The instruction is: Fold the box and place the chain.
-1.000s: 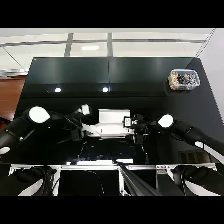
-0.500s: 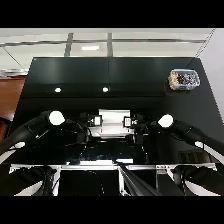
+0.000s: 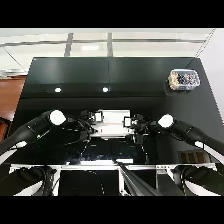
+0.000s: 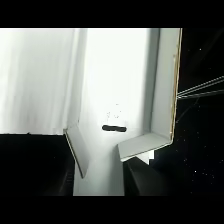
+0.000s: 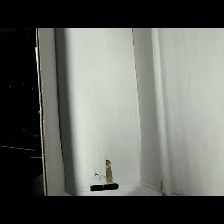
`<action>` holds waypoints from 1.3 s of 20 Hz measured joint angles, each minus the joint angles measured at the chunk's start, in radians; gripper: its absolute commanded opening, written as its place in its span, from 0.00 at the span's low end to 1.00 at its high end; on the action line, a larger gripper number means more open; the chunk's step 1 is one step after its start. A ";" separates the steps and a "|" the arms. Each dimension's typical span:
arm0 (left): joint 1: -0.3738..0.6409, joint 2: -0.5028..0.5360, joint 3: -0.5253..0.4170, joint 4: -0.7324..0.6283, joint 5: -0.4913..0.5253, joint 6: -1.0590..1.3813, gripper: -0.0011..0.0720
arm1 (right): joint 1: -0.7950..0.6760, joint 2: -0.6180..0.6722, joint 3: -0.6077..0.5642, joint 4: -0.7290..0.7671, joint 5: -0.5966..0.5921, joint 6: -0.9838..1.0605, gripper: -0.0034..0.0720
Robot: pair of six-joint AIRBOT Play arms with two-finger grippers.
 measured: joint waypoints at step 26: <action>-0.031 -0.084 0.000 -0.230 -0.015 0.003 0.40 | 0.000 0.000 0.000 0.000 0.000 0.000 0.22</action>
